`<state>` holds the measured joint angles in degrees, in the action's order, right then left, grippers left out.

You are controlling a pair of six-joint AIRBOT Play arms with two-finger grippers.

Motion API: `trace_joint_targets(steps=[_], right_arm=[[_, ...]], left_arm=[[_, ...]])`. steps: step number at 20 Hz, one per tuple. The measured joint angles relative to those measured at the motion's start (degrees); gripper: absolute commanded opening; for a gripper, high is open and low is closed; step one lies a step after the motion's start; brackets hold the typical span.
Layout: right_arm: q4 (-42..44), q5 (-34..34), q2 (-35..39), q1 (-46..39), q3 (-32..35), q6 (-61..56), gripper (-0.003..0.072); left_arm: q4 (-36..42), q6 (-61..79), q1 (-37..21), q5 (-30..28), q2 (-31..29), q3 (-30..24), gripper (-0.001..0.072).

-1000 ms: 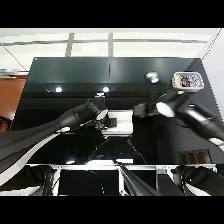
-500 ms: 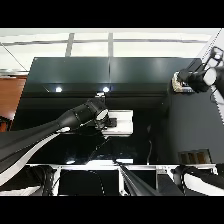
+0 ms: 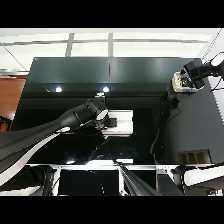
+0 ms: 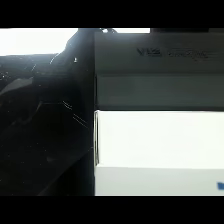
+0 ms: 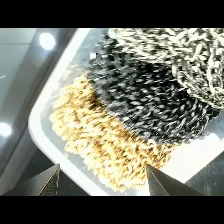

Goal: Fold the box and place the chain.

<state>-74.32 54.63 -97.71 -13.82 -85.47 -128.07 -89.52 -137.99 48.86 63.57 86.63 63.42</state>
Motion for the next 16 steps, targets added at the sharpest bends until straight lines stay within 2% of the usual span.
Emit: trace_joint_targets(steps=[7,9,10,11,12,14,16], right_arm=[[3.21,-0.55,-5.29,-0.31,-1.84,0.37,0.0589],[4.11,-0.74,-6.25,-0.31,-2.34,1.31,0.0488],[4.50,-0.55,-6.54,-0.31,-2.51,1.75,0.0487],[4.83,-0.46,-6.75,-0.31,-2.75,2.51,0.0345],[5.09,-0.02,-6.88,-0.31,-3.10,3.58,0.0047],[5.29,1.95,-6.99,-0.35,-4.24,6.58,0.0009],[5.44,4.35,-6.86,-0.37,-5.60,9.90,0.0008]], left_arm=[[0.02,-0.02,0.00,0.00,0.00,0.00,0.0023],[0.00,-0.02,0.00,0.00,0.00,0.00,0.0023],[0.00,-0.02,0.00,0.00,0.00,0.00,0.0023],[0.00,-0.02,0.00,0.02,0.00,0.00,0.0023],[0.02,-0.02,0.00,0.02,0.00,0.00,0.0023],[0.02,-0.02,0.00,0.02,0.00,0.00,0.0023],[0.02,-0.02,0.00,0.02,0.00,0.00,0.0023]])
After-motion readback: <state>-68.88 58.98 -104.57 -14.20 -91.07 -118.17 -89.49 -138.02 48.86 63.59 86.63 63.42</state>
